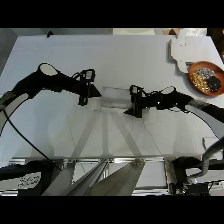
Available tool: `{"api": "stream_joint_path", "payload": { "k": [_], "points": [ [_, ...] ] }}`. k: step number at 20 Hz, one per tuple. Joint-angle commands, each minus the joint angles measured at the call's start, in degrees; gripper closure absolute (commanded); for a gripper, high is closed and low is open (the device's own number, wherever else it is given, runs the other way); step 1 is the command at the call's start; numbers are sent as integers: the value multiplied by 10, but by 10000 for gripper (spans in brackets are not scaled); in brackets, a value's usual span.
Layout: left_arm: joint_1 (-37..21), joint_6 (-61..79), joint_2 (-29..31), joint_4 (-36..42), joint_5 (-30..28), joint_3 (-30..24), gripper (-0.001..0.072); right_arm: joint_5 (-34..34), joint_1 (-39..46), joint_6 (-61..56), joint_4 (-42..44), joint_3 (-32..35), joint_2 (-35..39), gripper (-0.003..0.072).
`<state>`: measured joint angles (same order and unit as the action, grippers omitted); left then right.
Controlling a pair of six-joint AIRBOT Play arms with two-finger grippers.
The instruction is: Fold the box and place the chain.
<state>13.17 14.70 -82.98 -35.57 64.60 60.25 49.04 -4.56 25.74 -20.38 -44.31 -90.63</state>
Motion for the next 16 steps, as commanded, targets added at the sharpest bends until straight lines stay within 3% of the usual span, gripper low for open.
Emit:
{"api": "stream_joint_path", "payload": {
  "k": [1,6,10,12,16],
  "points": [
    [-42,-58,63,-1,23,0,703,0,0,0,0,0,0,230],
    [-142,-375,129,-47,9,0,704,0,0,0,0,0,0,230],
    [-170,-702,131,-226,-40,-8,704,0,0,0,0,0,0,230],
    [-163,-764,131,-281,-55,-31,701,0,0,0,0,0,0,230],
    [-141,-766,114,-263,-70,-96,705,0,0,0,0,0,0,230]
  ]
}}
